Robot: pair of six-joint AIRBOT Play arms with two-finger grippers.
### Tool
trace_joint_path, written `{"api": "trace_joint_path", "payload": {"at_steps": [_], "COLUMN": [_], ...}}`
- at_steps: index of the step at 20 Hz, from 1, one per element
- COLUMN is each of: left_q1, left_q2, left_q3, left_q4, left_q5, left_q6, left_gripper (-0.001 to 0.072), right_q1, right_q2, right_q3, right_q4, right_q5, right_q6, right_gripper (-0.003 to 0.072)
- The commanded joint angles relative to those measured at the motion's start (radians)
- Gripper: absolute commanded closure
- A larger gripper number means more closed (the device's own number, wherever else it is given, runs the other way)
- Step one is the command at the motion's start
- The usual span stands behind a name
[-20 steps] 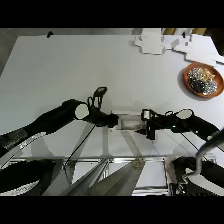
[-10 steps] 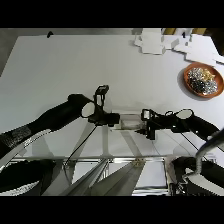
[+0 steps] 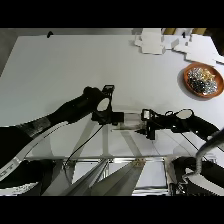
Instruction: Fold the box and place the chain.
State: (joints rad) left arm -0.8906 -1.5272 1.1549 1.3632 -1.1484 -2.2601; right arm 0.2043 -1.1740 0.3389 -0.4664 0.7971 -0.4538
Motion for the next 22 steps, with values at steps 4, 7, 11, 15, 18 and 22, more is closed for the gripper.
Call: {"api": "trace_joint_path", "payload": {"at_steps": [4, 7, 11, 15, 18, 22], "left_q1": [-0.029, -0.040, -0.050, -0.060, -0.063, -0.062], "left_q2": [-0.064, -0.080, -0.091, -0.091, -0.091, -0.091], "left_q3": [0.016, 0.016, 0.016, 0.016, 0.016, 0.016], "left_q4": [0.048, 0.056, 0.074, 0.093, 0.105, 0.105], "left_q5": [-0.039, -0.037, -0.027, -0.014, -0.014, -0.015], "left_q6": [-0.051, -0.084, -0.105, -0.108, -0.149, -0.149], "left_gripper": [0.0418, 0.0436, 0.0531, 0.0708, 0.0680, 0.0548], "right_q1": [0.000, 0.000, 0.000, 0.000, 0.000, 0.000], "right_q2": [0.000, 0.000, 0.000, 0.000, 0.000, 0.000], "right_q3": [0.000, 0.000, 0.000, 0.000, 0.000, 0.000], "right_q4": [0.000, 0.000, 0.000, 0.000, 0.000, 0.000], "right_q5": [0.000, 0.000, 0.000, 0.000, 0.000, 0.000], "right_q6": [0.000, 0.000, 0.000, 0.000, 0.000, 0.000], "right_gripper": [0.0390, 0.0390, 0.0390, 0.0391, 0.0391, 0.0390]}}
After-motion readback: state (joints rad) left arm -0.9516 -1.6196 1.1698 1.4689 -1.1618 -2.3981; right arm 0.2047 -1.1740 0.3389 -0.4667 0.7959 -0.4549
